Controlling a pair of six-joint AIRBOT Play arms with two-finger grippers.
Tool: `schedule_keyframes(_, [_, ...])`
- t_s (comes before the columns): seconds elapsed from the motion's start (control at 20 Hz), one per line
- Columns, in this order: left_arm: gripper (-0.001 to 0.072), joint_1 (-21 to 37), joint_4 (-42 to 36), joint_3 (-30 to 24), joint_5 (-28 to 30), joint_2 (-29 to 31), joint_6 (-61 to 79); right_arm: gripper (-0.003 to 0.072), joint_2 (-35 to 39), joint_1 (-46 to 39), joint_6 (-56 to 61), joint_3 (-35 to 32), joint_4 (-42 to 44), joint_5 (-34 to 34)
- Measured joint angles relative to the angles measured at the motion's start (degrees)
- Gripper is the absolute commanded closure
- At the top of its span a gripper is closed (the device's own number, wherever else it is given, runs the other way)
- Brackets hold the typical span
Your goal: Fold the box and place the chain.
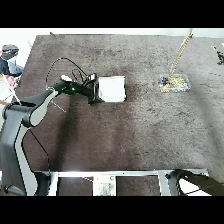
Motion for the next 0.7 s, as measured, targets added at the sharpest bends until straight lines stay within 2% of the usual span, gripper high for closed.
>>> schedule_keyframes(0.15, [0.03,0.0,0.0,0.0,0.0,0.0,0.0,0.0676,2.1,5.4,-2.3,0.0,0.0,-3.7])
schedule_keyframes(0.4, [0.03,0.0,0.0,0.0,0.0,0.0,0.0,0.0676,2.5,13.1,-3.6,0.0,0.7,-4.7])
schedule_keyframes(0.7, [0.03,0.0,0.0,0.0,0.0,0.0,0.0,0.0677,-2.9,19.6,-4.0,-0.1,4.3,2.2])
